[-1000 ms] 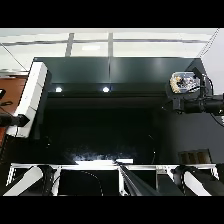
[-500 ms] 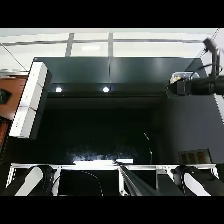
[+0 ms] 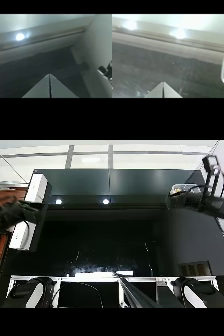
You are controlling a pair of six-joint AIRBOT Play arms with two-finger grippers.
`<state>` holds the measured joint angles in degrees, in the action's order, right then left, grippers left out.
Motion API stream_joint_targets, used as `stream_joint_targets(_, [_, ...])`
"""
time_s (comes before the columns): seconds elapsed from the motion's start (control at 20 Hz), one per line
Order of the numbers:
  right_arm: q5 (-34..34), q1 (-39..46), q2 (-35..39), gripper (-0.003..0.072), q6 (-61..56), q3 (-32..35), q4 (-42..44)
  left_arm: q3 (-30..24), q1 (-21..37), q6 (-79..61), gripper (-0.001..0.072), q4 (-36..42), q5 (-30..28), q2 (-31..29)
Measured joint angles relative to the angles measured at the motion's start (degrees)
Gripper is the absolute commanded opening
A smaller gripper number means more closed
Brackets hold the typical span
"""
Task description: Fold the box and place the chain.
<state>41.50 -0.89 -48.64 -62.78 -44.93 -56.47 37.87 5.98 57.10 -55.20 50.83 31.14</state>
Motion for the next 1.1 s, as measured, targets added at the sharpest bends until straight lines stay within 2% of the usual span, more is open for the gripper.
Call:
stream_joint_targets(0.15, [-4.48, -0.11, 0.98, 0.0011, 0.33, 4.98, -0.52, -4.66, -2.78, 1.11, 0.0027, -0.02, -1.99, -3.43])
stream_joint_targets(0.3, [-6.62, -0.15, 1.36, 0.0011, 0.39, 6.84, -0.74, -6.38, -3.8, 1.6, 0.0027, 0.2, -2.69, -4.72])
stream_joint_targets(1.1, [-8.15, -0.15, 1.57, 0.0011, 0.48, 8.0, -0.98, -7.41, -4.44, 1.84, 0.0027, 0.66, -2.4, -5.42])
